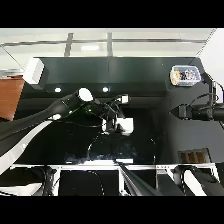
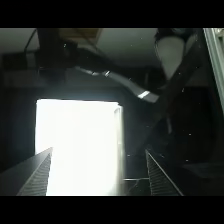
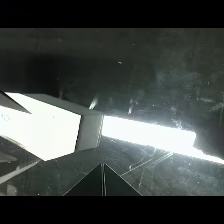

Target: Fold the box and place the chain.

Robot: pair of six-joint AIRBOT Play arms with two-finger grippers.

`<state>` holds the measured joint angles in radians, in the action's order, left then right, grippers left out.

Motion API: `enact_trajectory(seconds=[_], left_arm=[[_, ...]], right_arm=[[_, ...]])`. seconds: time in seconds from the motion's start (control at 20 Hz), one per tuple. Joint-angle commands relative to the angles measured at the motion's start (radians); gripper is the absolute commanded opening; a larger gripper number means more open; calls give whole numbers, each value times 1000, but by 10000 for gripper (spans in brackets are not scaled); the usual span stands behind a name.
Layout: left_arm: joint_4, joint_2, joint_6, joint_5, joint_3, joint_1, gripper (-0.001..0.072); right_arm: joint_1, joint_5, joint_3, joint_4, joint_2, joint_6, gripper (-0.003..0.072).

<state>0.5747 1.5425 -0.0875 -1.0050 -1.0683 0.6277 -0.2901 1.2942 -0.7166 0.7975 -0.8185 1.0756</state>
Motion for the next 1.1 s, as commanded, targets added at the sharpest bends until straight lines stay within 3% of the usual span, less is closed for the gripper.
enact_trajectory(seconds=[0.0,0.15,0.35,0.65,1.05], left_arm=[[-5,-1,1,3,-29,-10,710],[11,-1,-43,7,-29,-26,710],[154,3,-153,0,-29,-27,710],[166,14,-164,-76,-30,-2,710],[263,34,-164,-7,-30,38,710]], right_arm=[[-1,0,-1,0,0,1,16],[-1,0,-1,1,0,0,16],[-1,0,-1,0,0,-1,16],[-1,0,-1,0,0,-3,16],[-1,0,-1,0,0,-3,16]])
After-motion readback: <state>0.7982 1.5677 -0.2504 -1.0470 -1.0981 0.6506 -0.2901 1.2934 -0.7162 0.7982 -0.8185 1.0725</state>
